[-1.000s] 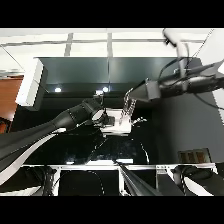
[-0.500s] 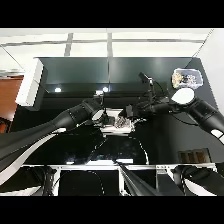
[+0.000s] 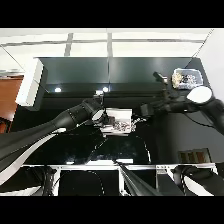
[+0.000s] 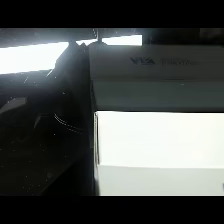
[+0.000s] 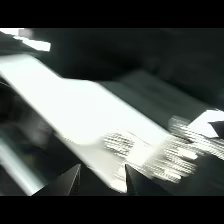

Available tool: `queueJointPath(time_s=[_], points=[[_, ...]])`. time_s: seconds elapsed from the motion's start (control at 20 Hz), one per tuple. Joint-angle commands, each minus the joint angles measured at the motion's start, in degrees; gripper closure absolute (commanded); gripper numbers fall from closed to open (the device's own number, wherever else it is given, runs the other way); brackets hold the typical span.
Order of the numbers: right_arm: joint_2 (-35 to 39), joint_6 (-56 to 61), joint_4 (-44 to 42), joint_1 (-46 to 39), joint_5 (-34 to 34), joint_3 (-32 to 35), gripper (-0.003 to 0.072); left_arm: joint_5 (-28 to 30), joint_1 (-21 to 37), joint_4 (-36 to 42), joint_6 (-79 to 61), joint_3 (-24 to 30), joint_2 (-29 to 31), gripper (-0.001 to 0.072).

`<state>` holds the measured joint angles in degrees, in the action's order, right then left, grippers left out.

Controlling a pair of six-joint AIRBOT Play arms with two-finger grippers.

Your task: Fold the box and place the chain.

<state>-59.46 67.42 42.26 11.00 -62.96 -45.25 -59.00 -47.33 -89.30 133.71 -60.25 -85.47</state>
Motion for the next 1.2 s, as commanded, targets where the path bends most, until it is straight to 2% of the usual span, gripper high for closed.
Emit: queueJointPath(time_s=[0.0, 0.05, 0.1, 0.25, 0.35, 0.4, 0.5, 0.6, 0.8, 1.15], points=[[5.5, -7.2, 12.0, -3.6, -0.1, 5.4, 0.036, 0.0, 0.1, 0.0, 0.0, 0.0, 0.0, 0.0681], [5.6, -10.8, 11.9, -2.8, 3.1, 8.1, 0.0183, 0.0, 0.1, 0.0, 0.0, 0.0, 0.0, 0.0681], [5.6, -14.7, 12.0, -1.2, 8.1, 10.9, -0.0025, 0.0, 0.1, 0.0, 0.0, 0.0, 0.0, 0.0681], [3.8, -30.2, 12.0, 4.6, 19.9, 15.9, -0.0025, 0.0, 0.1, -0.1, 0.0, 0.0, 0.0, 0.0681], [1.9, -51.4, 12.0, 8.7, 22.5, 17.5, -0.0024, 0.0, 0.1, 0.0, 0.0, 0.0, 0.0, 0.0681], [0.4, -60.7, 9.4, 9.1, 21.6, 17.3, -0.0023, 0.0, 0.1, -0.1, 0.0, 0.0, 0.0, 0.0681], [-3.1, -71.8, -2.7, 8.5, 22.7, 17.3, -0.0023, 0.0, 0.1, 0.0, 0.0, 0.0, 0.0, 0.0681], [-6.1, -83.5, -11.2, 7.8, 21.4, 16.7, -0.0023, 0.0, 0.1, 0.0, 0.0, 0.0, 0.0, 0.0681], [-11.2, -85.3, -10.6, 7.6, 21.3, 14.8, -0.0023, 0.0, 0.1, 0.0, 0.0, 0.0, 0.0, 0.0681], [-12.3, -82.6, -9.1, 7.7, 25.6, 14.8, -0.0013, 0.0, 0.1, 0.0, 0.0, 0.0, 0.0, 0.0681]])
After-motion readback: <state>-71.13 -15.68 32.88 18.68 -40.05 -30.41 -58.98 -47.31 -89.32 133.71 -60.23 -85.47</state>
